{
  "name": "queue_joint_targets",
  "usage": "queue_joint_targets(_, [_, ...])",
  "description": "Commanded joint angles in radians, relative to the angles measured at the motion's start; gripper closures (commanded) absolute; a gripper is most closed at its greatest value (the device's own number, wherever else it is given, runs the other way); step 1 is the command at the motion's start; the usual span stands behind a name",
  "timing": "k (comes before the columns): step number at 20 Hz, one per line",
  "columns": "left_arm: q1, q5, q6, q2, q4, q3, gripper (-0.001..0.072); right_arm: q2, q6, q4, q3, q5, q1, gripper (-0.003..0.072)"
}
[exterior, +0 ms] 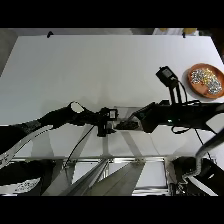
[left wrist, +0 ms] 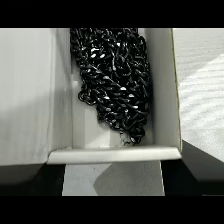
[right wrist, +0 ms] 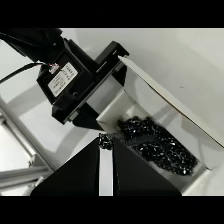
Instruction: Fold the box and place the chain.
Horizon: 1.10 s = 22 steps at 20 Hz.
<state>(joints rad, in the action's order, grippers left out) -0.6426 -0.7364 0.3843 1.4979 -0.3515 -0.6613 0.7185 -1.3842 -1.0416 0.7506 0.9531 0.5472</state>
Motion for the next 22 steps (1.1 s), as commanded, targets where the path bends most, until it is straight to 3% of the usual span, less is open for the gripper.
queue_joint_targets(1, [0.000,-0.001,0.000,-0.001,-0.001,0.000,0.0435,0.098,0.014,0.018,-0.035,-0.083,0.064,0.0669])
queue_joint_targets(3, [0.000,-0.001,0.000,-0.001,0.000,0.000,0.0435,0.188,0.050,0.010,-0.035,-0.098,0.116,0.0664])
queue_joint_targets(5, [0.000,-0.001,0.000,-0.001,0.000,0.000,0.0435,0.252,0.048,-0.010,-0.034,-0.130,0.131,0.0604])
queue_joint_targets(7, [0.000,-0.002,0.000,-0.001,-0.001,0.000,0.0435,0.272,0.050,-0.017,-0.015,-0.124,0.113,0.0514])
queue_joint_targets(9, [0.000,0.000,0.000,-0.001,-0.001,0.000,0.0435,0.270,0.052,-0.055,0.059,-0.072,0.066,0.0507])
queue_joint_targets(13, [0.000,-0.001,0.000,-0.001,0.000,0.000,0.0435,0.271,0.227,-0.056,0.238,0.010,-0.092,0.0510])
queue_joint_targets(14, [0.000,-0.001,0.000,-0.001,0.000,0.000,0.0435,0.271,0.270,-0.057,0.245,-0.017,-0.125,0.0530])
queue_joint_targets(16, [0.000,-0.001,0.000,-0.001,0.000,0.000,0.0435,0.301,0.335,-0.069,0.244,-0.045,-0.169,0.0668])
queue_joint_targets(22, [0.000,-0.001,0.000,-0.001,0.000,0.000,0.0435,0.417,0.452,-0.086,0.149,-0.016,-0.116,0.0668])
